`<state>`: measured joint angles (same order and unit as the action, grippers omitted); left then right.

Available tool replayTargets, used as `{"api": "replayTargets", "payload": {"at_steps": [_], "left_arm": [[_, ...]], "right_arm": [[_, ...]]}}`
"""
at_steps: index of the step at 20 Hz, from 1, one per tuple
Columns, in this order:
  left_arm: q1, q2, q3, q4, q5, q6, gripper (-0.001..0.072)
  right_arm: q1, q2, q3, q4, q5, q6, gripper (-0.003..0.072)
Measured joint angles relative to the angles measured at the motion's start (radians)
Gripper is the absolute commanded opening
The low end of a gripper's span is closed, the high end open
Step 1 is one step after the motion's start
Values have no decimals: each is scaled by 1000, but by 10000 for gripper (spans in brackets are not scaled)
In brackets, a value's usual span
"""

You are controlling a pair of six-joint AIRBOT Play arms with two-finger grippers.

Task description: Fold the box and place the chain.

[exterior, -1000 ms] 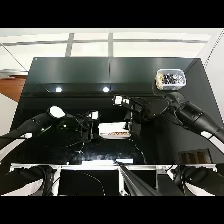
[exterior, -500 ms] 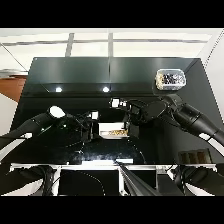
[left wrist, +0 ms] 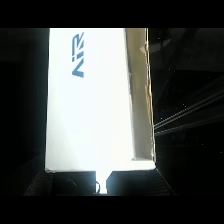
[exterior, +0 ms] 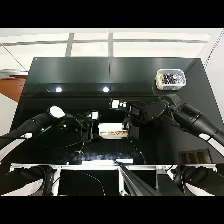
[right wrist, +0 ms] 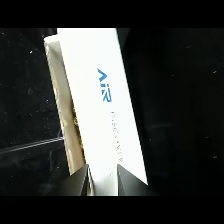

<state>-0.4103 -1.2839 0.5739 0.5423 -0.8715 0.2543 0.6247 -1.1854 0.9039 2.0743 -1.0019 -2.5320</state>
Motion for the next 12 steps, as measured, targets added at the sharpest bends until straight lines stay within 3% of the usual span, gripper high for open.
{"api": "replayTargets", "payload": {"at_steps": [12], "left_arm": [[0,0,0,0,0,-1,393]], "right_arm": [[0,0,-1,-1,-30,33,203]]}}
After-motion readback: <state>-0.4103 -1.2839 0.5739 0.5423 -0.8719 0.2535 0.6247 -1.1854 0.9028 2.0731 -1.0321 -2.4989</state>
